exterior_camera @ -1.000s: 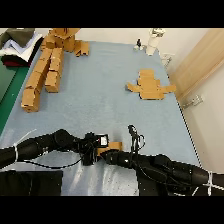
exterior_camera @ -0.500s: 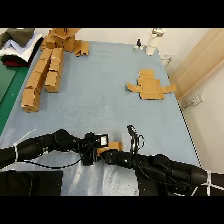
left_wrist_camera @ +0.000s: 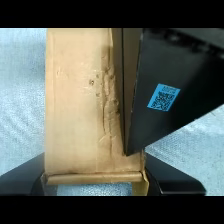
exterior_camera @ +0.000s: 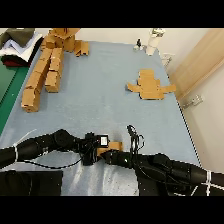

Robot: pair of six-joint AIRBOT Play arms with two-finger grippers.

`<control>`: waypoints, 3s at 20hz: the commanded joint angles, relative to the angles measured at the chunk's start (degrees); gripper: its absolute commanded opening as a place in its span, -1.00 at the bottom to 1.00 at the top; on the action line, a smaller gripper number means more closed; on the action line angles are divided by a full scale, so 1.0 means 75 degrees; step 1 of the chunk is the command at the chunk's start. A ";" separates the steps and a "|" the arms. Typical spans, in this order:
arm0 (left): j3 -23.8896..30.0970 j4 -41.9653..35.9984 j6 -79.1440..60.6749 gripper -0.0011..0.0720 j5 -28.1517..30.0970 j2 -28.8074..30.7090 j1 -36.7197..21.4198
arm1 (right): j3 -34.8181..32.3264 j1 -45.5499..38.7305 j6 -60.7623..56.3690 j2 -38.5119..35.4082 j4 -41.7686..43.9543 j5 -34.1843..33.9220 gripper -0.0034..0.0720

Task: Fold the box.

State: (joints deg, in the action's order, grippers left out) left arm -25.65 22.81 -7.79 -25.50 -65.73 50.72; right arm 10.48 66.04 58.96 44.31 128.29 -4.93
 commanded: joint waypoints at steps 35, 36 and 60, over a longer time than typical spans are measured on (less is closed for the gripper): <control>-0.0017 -0.0012 0.0015 0.44 0.0064 0.0000 0.0000 | 0.3433 -0.5965 -0.0405 0.0184 -0.4881 -0.7586 -0.90; -0.0017 -0.0015 0.0015 0.43 0.0061 0.0000 0.0000 | 0.3433 -0.5965 -0.0405 0.0280 -0.4744 -0.7434 -0.90; -0.1422 0.4167 0.7155 0.43 0.0769 -0.0490 -0.7393 | 0.3433 -0.5965 -0.0396 0.0449 -0.4721 -0.6863 -0.90</control>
State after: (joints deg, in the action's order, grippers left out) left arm -32.73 53.01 43.18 -20.64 -64.88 -1.78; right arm 36.18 21.32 55.94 47.66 92.77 -56.66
